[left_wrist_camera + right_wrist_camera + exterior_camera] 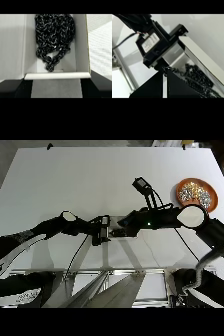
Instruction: Fold the box and place the chain.
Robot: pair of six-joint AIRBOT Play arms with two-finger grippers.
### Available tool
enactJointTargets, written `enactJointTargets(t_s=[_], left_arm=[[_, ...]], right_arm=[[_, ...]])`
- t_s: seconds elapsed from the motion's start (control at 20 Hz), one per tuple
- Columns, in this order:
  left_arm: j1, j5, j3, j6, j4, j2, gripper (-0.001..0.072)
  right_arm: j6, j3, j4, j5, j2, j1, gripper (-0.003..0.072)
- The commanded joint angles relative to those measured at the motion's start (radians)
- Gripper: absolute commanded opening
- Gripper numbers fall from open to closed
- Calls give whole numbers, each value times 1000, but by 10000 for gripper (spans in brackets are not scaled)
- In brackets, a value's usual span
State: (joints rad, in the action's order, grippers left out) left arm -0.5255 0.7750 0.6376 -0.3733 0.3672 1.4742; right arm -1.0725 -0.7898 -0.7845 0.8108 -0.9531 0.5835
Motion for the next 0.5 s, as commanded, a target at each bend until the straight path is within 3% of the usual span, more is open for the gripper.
enactJointTargets(t_s=[0.0,0.3,0.45], left_arm=[[0,0,0,0,0,0,253],[0,0,0,0,0,0,253],[0,0,0,0,0,0,253]], right_arm=[[5,-1,11,-87,0,54,14],[5,-1,-7,-130,-13,55,16],[-31,2,-132,-110,-48,55,16]])
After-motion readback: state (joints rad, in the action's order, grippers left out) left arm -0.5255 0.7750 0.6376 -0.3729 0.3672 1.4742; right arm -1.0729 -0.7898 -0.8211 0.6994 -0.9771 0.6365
